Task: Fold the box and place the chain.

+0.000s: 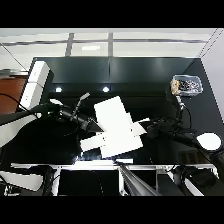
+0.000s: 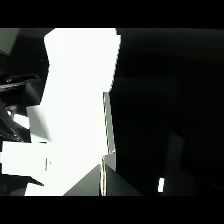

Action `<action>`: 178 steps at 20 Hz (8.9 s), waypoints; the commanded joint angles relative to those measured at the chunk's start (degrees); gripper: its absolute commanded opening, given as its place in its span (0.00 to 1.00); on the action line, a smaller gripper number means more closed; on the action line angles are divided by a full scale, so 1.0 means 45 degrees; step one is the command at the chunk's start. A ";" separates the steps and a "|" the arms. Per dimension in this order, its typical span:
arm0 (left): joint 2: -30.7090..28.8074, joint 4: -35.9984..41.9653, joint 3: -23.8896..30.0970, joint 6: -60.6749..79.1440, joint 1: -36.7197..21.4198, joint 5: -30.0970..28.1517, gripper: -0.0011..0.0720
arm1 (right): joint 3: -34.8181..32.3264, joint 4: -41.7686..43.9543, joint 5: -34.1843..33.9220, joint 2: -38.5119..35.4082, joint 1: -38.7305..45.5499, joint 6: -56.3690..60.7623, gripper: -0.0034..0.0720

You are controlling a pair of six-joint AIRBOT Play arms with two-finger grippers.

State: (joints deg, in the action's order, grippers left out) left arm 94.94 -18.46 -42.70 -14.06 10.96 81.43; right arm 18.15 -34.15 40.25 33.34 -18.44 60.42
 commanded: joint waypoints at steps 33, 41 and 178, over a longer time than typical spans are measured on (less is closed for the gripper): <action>-0.5411 -0.3803 -0.0267 0.3978 0.2701 -0.3604 0.04 | 0.4493 -0.7485 0.2293 -0.0005 0.5989 0.0563 0.98; -0.6567 -0.3351 0.2565 0.5328 0.3279 -0.7125 0.05 | 0.4333 -0.8136 0.3643 0.0005 0.5974 0.0568 0.98; -0.5163 -0.3157 0.2569 0.6407 0.3463 -0.8772 0.05 | 0.1583 0.2205 0.0568 0.7320 -0.2278 -1.7141 0.98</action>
State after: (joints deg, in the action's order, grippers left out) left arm 71.70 -32.64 -31.11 14.81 26.57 42.06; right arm 25.30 -24.36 43.46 65.65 -28.77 -16.75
